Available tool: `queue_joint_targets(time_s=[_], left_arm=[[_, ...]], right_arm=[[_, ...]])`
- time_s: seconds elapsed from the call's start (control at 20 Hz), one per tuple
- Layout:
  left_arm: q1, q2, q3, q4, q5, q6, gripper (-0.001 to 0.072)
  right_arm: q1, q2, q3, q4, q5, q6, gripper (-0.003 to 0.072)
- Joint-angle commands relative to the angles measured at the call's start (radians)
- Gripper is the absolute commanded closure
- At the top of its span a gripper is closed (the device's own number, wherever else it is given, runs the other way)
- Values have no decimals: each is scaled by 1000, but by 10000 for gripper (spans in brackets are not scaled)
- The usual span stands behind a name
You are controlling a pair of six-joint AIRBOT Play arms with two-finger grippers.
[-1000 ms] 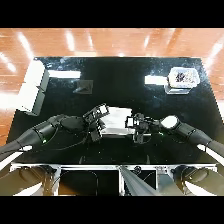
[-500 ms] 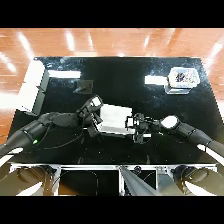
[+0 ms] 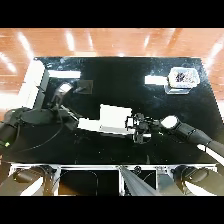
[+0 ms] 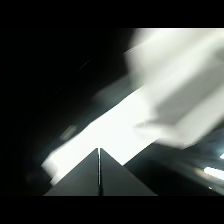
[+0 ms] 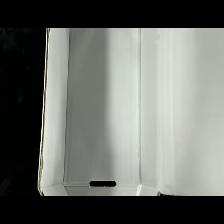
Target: Fold the box and place the chain.
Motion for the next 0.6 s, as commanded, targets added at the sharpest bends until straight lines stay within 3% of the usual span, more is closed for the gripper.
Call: queue_joint_targets(time_s=[0.0,0.15,0.3,0.55], left_arm=[[169,1,0,190,175,-334,687],[343,-34,-2,159,194,-356,685],[461,-134,-2,-1,268,-269,685],[455,-360,-2,-160,319,-156,686]], right_arm=[[1,-1,0,0,0,0,65],[1,-1,0,0,0,0,66],[1,-1,0,0,0,0,66],[1,-1,0,0,0,0,65]])
